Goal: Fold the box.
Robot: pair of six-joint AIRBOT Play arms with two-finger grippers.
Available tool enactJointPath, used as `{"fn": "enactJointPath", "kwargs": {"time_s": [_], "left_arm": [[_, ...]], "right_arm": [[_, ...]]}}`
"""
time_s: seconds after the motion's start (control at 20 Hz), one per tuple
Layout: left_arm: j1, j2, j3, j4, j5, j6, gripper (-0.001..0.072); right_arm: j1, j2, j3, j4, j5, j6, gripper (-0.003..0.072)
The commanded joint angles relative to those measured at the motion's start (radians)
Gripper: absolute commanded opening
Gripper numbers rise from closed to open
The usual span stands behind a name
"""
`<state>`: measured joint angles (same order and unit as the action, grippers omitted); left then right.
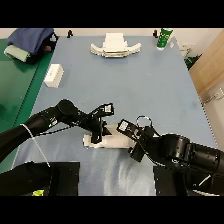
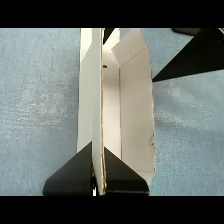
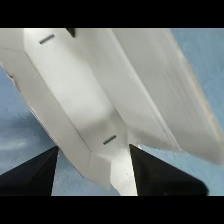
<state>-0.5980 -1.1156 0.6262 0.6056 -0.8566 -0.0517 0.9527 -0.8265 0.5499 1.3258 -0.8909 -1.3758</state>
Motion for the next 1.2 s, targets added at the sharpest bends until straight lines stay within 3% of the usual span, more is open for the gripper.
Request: {"fn": "enactJointPath", "kwargs": {"time_s": [0.0, 0.2, 0.35, 0.6, 0.7, 1.15], "left_arm": [[0.0, 0.0, 0.0, 0.0, 0.0, 0.0, 0.0014], [0.0, 0.0, 0.0, 0.0, 0.0, 0.0, 0.0014], [0.0, 0.0, 0.0, 0.0, 0.0, 0.0, 0.0014], [0.0, 0.0, 0.0, 0.0, 0.0, 0.0, 0.0014], [0.0, 0.0, 0.0, 0.0, 0.0, 0.0, 0.0014], [0.0, 0.0, 0.0, 0.0, 0.0, 0.0, 0.0014]], "right_arm": [[0.0, 0.001, 0.002, -0.039, -0.048, 0.041, 0.0687], [-0.013, 0.001, 0.002, -0.035, -0.051, -0.01, 0.072], [-0.101, 0.011, 0.002, 0.071, -0.011, -0.204, 0.072], [-0.425, 0.014, 0.001, 0.578, -0.001, -0.909, 0.072], [-0.537, 0.008, 0.001, 0.715, -0.005, -1.151, 0.072], [-0.599, -0.028, 0.001, 0.716, -0.105, -1.138, 0.072]]}}
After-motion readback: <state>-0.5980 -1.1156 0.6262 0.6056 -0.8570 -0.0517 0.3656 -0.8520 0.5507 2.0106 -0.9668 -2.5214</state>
